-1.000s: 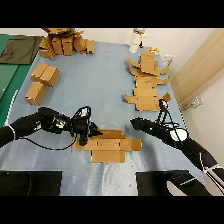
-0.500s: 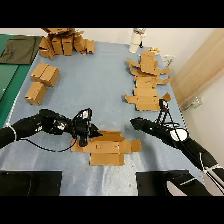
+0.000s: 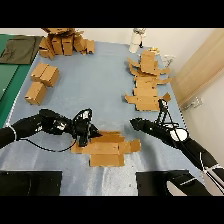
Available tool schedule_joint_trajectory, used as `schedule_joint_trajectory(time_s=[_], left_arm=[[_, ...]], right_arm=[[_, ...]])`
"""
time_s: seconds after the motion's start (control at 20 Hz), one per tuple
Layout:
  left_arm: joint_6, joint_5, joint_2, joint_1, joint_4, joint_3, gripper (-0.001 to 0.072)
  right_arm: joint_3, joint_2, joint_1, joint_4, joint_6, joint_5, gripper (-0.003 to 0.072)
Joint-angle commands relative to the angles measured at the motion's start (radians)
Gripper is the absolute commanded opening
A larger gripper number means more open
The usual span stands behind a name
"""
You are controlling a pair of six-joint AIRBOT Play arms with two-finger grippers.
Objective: Fold the box.
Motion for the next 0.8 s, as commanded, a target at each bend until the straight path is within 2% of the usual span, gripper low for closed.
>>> schedule_joint_trajectory(time_s=[0.0,0.5,0.75], left_arm=[[-0.01,-0.001,-0.001,0.0,0.012,-0.001,0.0011],[-0.175,-0.031,-0.001,0.0,0.112,-0.001,0.0012],[-0.183,-0.027,-0.001,0.0,0.113,-0.001,0.0012]], right_arm=[[0.001,-0.001,0.0,0.0,-0.001,0.016,0.0285],[0.001,-0.001,0.0,-0.008,-0.002,0.027,0.0285],[0.001,-0.001,0.0,-0.014,-0.001,0.027,0.0273]])
